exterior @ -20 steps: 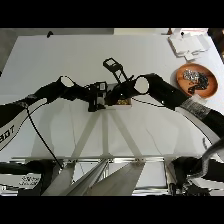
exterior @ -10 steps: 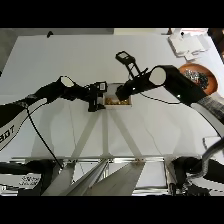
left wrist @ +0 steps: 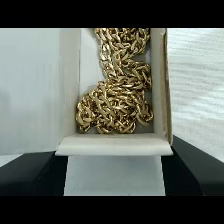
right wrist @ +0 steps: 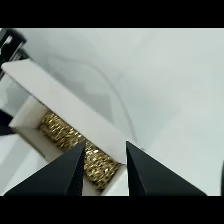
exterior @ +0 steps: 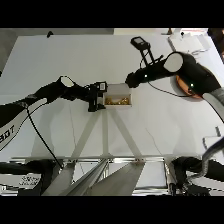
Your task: Fold the box and place the chain.
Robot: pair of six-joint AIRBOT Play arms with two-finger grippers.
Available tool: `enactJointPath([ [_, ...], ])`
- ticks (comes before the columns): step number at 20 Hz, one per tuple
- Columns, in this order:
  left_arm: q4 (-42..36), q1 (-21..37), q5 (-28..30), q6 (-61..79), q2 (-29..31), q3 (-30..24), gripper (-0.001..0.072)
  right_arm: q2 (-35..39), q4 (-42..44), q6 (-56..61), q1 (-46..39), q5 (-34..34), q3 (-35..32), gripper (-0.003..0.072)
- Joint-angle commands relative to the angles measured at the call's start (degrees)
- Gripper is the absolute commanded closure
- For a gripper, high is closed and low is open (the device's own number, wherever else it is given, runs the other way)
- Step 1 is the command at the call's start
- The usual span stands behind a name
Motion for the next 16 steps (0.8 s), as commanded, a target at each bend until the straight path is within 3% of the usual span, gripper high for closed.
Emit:
enactJointPath([
  [1,0.02,0.07,0.02,0.02,0.02,0.02,0.0336,-3.72,0.44,-0.37,-3.23,1.27,4.81,0.0384],
  [4,0.02,0.07,0.00,0.02,0.02,0.02,0.0336,-8.57,3.37,-2.60,-4.35,2.69,6.19,0.0381],
  [9,0.00,0.07,0.00,0.02,0.02,0.02,0.0336,-15.58,18.05,-16.59,-4.20,11.06,6.19,0.0381],
  [15,0.00,0.07,0.00,0.02,0.02,0.02,0.0336,-16.44,17.49,-27.89,-3.76,11.50,6.16,0.0379],
  [16,0.00,0.07,0.00,0.02,0.02,0.02,0.0336,-16.37,16.81,-29.38,-3.45,11.74,6.16,0.0344],
])
